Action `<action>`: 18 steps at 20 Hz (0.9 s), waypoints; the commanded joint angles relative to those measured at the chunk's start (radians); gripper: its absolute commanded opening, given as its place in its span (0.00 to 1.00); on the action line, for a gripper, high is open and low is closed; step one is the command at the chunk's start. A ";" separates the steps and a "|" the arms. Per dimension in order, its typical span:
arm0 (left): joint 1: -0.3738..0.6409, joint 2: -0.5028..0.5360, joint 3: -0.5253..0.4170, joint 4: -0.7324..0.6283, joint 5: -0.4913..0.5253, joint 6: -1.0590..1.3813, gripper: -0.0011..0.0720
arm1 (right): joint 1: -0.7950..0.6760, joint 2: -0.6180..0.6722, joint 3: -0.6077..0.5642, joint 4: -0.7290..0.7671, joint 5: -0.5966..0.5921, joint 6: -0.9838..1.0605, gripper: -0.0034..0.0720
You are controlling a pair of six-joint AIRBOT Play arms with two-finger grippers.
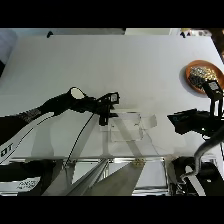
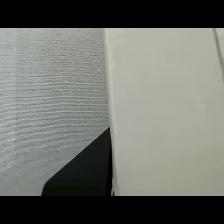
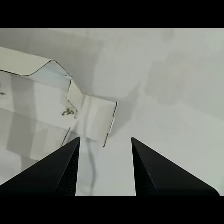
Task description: Fold the box and place the chain.
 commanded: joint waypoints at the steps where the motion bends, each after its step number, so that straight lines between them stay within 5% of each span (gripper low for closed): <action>1: 0.000 0.000 -0.001 0.001 0.001 0.002 0.03 | 0.000 0.001 0.000 -0.002 0.000 -0.010 0.52; 11: 0.000 0.000 -0.001 0.001 0.000 0.002 0.03 | 0.006 0.000 0.000 0.051 0.042 -0.190 0.52; 16: 0.000 -0.001 -0.001 0.001 -0.008 0.002 0.03 | 0.108 -0.050 -0.001 0.225 0.043 -0.429 0.32; 18: 0.000 0.000 -0.001 0.001 -0.008 0.002 0.03 | 0.192 -0.098 -0.001 0.241 0.042 -0.553 0.08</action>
